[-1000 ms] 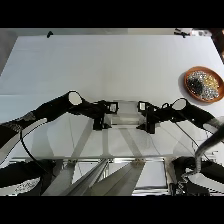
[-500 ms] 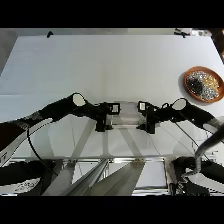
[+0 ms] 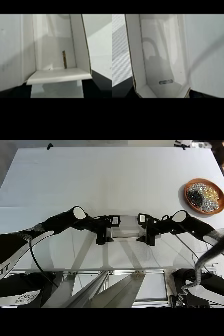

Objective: Fold the box and place the chain.

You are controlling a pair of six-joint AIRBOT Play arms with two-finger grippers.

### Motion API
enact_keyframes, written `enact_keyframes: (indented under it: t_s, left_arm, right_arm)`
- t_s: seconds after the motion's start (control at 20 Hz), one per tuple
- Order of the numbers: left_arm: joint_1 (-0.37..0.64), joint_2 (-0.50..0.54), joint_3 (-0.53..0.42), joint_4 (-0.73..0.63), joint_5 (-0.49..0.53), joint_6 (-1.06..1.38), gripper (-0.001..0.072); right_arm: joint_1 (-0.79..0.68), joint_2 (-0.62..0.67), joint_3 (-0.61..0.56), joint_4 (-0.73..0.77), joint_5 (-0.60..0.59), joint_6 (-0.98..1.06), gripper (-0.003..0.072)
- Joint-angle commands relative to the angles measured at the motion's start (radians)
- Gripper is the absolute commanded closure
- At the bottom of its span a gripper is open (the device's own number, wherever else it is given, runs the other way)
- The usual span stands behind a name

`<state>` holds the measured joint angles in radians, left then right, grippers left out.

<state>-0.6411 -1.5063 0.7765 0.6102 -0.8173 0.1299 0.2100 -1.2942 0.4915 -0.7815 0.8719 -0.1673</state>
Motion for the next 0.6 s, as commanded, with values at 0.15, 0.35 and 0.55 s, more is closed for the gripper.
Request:
enact_keyframes:
  t_s: [0.15, 0.35, 0.55]
  left_arm:
    - [-0.009, -0.001, -0.023, 0.006, 0.029, 0.001, 0.0438]
    - [-0.009, 0.000, -0.023, 0.006, 0.036, 0.001, 0.0431]
    - [-0.009, 0.000, -0.023, 0.007, 0.036, 0.001, 0.0432]
  right_arm:
    - [0.001, 0.000, 0.000, -0.060, 0.000, 0.002, 0.0346]
    - [0.001, 0.000, 0.000, -0.060, 0.000, 0.002, 0.0346]
    - [0.001, 0.000, 0.000, -0.060, 0.000, 0.003, 0.0346]
